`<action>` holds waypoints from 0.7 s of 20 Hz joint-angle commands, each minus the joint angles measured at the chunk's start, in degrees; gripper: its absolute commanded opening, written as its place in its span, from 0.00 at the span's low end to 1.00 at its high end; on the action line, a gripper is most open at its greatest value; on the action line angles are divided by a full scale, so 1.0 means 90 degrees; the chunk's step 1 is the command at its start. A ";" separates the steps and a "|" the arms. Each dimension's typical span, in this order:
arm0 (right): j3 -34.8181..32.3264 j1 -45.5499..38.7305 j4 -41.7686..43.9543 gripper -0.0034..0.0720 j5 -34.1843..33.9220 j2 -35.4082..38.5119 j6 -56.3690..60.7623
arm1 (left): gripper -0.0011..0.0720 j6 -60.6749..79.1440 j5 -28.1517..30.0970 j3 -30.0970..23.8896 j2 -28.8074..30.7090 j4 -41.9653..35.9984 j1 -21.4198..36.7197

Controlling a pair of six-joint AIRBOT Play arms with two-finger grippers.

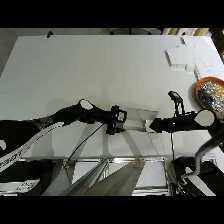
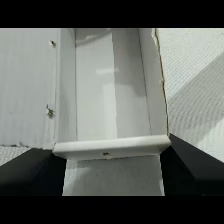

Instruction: Fold the box and place the chain.

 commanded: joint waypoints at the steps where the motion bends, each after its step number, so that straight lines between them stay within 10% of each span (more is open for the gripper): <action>1: 0.0095 0.0593 -0.0631 0.61 -0.0440 -0.0046 0.1110 | 0.11 0.0002 0.0002 0.0002 0.0000 0.0000 0.0002; 14: 0.0648 0.2645 -0.2766 0.54 -0.0721 -0.1520 0.4692 | 0.11 0.0002 0.0000 0.0002 0.0000 0.0000 0.0002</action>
